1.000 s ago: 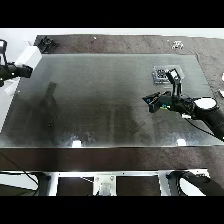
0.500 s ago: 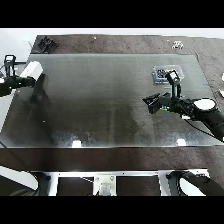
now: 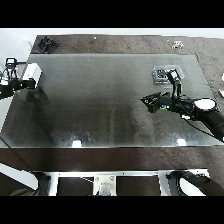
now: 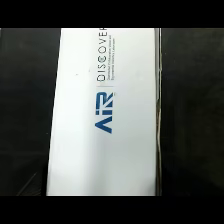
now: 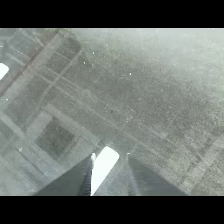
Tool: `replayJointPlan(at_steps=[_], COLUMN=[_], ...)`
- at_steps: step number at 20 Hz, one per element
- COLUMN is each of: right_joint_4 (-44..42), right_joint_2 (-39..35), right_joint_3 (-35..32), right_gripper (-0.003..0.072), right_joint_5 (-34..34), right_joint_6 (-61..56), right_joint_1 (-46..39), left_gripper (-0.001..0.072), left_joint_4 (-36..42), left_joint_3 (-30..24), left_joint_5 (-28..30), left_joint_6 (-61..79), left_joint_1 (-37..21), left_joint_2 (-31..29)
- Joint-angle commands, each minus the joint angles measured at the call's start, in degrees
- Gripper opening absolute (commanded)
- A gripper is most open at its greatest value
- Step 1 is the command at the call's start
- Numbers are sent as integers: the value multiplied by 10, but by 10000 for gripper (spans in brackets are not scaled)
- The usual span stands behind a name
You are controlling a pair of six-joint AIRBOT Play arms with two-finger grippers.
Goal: Fold the box and place the chain.
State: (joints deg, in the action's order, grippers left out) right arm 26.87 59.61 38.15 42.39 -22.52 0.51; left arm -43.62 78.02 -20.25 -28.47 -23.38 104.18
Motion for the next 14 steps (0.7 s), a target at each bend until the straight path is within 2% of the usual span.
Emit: replayJointPlan(at_steps=[1,4,7,8,9,10,11,12,14], right_joint_4=[-10,-10,-10,-10,-10,-10,-10,-10,-9], right_joint_2=[0,0,0,-1,-4,-11,-22,-38,-84], right_joint_3=[0,0,0,0,0,0,0,0,0], right_gripper=[374,531,536,533,373,114,6,6,5], right_joint_5=[0,0,0,0,0,0,-7,-19,-54], right_joint_6=[0,0,0,0,0,1,2,2,2], right_joint_1=[1,1,1,1,1,1,1,1,1], left_gripper=[720,720,720,720,720,600,261,23,17], left_joint_4=[-25,-32,-31,-31,-31,-24,-12,3,80], left_joint_3=[1,2,2,2,2,2,2,2,2], left_joint_5=[0,-22,-64,-83,-104,-127,-160,-193,-250], left_joint_6=[1,29,34,33,21,7,3,12,57], left_joint_1=[0,0,0,0,0,0,0,0,0], left_joint_2=[-5,-43,-100,-120,-144,-168,-195,-220,-269])
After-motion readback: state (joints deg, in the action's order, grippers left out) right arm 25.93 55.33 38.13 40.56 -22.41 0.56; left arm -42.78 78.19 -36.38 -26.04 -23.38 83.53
